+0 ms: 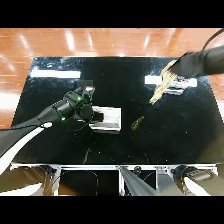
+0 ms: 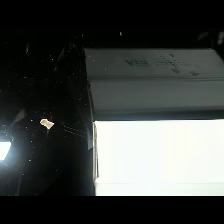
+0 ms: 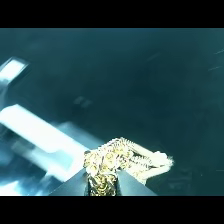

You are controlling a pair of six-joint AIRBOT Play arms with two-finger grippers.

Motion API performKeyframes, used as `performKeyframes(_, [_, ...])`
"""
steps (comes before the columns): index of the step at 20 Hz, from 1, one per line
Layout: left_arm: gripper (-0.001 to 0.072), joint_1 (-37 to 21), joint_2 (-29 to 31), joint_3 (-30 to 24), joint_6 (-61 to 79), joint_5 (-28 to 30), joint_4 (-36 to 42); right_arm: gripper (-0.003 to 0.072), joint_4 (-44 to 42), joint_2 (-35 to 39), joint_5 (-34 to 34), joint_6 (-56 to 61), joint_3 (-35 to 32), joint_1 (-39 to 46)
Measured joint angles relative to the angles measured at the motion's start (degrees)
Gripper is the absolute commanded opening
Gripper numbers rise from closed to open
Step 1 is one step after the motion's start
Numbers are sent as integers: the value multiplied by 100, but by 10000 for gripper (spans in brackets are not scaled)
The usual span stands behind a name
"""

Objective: Fold the box and place the chain.

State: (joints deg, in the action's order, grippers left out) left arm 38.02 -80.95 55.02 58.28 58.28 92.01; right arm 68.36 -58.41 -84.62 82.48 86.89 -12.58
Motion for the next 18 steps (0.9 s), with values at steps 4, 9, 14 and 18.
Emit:
performKeyframes(4, [16,0,0,0,0,2,0,27,-144,116,118,66,-240,-940])
performKeyframes(9, [16,0,0,0,2,-15,0,27,-334,4,793,129,-315,-1956])
performKeyframes(14, [16,0,0,0,0,7,0,28,-365,-511,1327,122,-328,-2474])
performKeyframes(18, [16,0,0,0,0,9,0,28,-339,-815,1497,61,-328,-2634])
